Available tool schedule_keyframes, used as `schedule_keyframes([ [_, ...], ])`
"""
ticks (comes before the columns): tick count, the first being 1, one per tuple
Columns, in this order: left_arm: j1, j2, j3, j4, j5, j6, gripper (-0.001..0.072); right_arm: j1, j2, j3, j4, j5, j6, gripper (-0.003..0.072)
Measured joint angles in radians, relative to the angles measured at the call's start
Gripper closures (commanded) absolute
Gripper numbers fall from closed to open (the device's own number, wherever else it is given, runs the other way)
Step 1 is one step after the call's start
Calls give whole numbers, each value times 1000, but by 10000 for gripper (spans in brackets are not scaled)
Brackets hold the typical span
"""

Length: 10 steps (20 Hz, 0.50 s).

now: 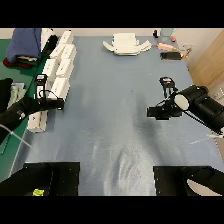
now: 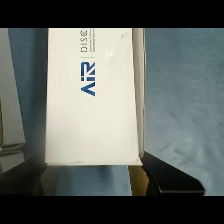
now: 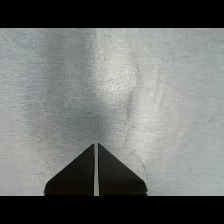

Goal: Fold the box.

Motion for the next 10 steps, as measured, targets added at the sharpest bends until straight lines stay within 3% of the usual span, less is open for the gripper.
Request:
schedule_keyframes([
  [10, -3, -410, 401, 0, 60, -9, 242, 0, -1, 0, -1, -54, -3, 647],
])
